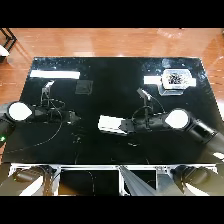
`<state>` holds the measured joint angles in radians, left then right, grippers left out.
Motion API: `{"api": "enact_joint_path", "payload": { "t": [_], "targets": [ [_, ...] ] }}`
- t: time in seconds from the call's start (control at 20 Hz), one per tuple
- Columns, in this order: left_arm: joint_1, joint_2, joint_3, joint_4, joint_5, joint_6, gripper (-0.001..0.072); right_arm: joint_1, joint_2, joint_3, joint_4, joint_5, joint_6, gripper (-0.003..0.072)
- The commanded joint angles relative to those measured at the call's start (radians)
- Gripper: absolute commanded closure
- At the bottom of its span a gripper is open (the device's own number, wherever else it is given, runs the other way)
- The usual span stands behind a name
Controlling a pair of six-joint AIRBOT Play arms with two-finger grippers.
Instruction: Fold the box and place the chain.
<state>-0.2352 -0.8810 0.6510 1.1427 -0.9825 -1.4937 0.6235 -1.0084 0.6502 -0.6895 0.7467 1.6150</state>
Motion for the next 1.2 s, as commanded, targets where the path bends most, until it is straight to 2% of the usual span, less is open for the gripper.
{"api": "enact_joint_path", "payload": {
  "t": [0.0, 0.15, 0.55, 0.8, 1.15],
  "targets": [
    [-0.025, -0.001, 0.0, -0.003, 0.018, 0.006, 0.0072, 0.033, -0.047, -0.063, 0.196, -0.222, 0.024, 0.0664],
    [-0.024, -0.004, 0.0, -0.003, 0.018, 0.006, 0.0072, 0.033, -0.076, -0.063, 0.199, -0.198, 0.004, 0.0664],
    [-0.024, -0.005, 0.0, -0.003, 0.019, 0.006, 0.0072, 0.033, -0.093, -0.063, 0.18, -0.229, -0.001, 0.0664],
    [-0.024, -0.005, 0.0, -0.003, 0.018, 0.006, 0.0072, 0.033, -0.124, -0.063, 0.179, -0.166, -0.001, 0.0664],
    [-0.024, -0.005, 0.0, -0.003, 0.019, 0.006, 0.0072, 0.033, -0.156, -0.063, 0.13, -0.19, -0.001, 0.0664]
  ]
}}
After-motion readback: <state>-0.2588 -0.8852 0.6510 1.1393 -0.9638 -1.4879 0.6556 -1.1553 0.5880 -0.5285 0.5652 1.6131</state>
